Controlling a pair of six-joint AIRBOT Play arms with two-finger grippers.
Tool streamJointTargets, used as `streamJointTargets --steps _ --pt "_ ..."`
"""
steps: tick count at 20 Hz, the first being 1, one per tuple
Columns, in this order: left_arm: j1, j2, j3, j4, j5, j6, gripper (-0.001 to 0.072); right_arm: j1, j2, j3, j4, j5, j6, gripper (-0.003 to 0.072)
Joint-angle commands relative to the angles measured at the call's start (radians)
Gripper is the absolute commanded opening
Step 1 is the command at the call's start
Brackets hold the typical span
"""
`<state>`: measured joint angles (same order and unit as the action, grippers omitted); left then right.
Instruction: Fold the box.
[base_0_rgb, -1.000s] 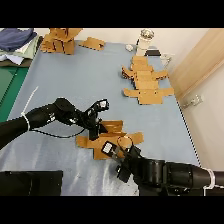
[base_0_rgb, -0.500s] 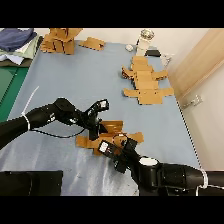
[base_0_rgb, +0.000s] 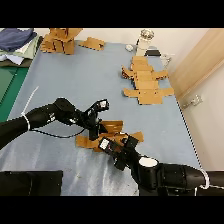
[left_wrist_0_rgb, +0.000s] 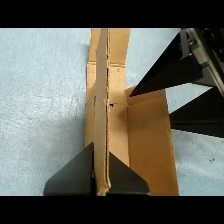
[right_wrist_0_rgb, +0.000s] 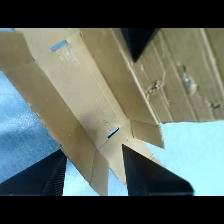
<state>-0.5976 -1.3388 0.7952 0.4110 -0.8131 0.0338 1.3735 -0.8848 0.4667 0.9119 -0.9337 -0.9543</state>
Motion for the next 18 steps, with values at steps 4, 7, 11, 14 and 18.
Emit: streamJointTargets --steps 4,7,11,14,18 --pt "0.0 0.0 0.0 0.0 0.0 0.0 0.001 -0.042 0.014 0.014 0.016 -0.034 -0.082 0.0715" --pt "0.0 0.0 0.0 0.0 0.0 0.0 0.001 -0.114 0.053 0.008 0.061 -0.024 -0.226 0.0714" --pt "-0.001 0.0 0.0 0.0 0.0 0.0 0.001 -0.183 0.152 -0.052 0.061 0.07 -0.381 0.0714" --pt "-0.001 0.0 0.0 0.0 0.0 0.0 0.0009 -0.227 0.241 -0.115 0.055 0.142 -0.403 0.0714" --pt "-0.001 0.0 0.0 0.0 0.0 0.0 0.001 -0.36 0.308 -0.186 0.093 0.346 -0.525 0.0714"
